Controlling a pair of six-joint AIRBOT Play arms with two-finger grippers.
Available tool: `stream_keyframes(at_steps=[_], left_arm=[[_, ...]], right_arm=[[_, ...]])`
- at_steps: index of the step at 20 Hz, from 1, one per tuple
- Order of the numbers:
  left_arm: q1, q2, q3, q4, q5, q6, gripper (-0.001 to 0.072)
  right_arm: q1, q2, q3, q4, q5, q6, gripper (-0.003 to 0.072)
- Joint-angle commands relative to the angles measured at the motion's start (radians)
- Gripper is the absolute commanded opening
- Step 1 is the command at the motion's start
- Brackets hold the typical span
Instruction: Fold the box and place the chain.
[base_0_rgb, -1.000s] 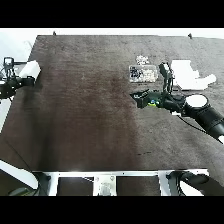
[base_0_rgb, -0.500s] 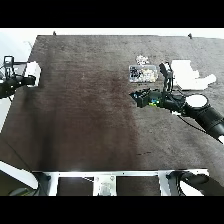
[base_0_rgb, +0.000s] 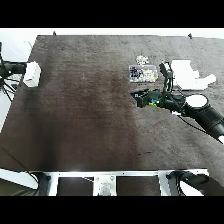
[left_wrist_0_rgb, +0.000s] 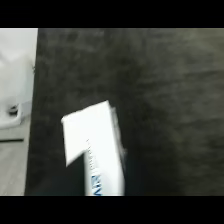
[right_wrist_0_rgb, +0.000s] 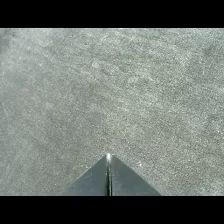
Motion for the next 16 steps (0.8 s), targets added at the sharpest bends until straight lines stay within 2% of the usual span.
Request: stream_keyframes(at_steps=[1,3,6,8,11,16], left_arm=[[-0.002,0.107,0.001,-0.022,-0.267,0.01,0.0018],[-0.02,0.171,-0.006,-0.07,-0.325,0.014,0.0014],[-0.071,0.306,-0.069,-0.143,-0.301,0.078,0.0013],[-0.131,0.411,-0.144,-0.163,-0.245,0.14,0.0013],[-0.22,0.558,-0.307,-0.233,-0.105,0.22,0.0013],[-0.301,0.752,-0.649,-0.536,-0.066,0.51,0.0012]], right_arm=[[0.0,0.007,0.0,0.0,-0.028,0.001,0.0014],[0.0,0.032,0.0,0.0,-0.094,0.001,0.0014],[0.0,0.096,0.0,-0.009,-0.175,0.0,0.0014],[0.0,0.136,0.0,-0.029,-0.22,0.001,0.0013],[-0.001,0.178,-0.001,-0.084,-0.241,0.001,0.0013],[0.0,0.23,-0.035,-0.156,-0.254,0.001,0.0012]])
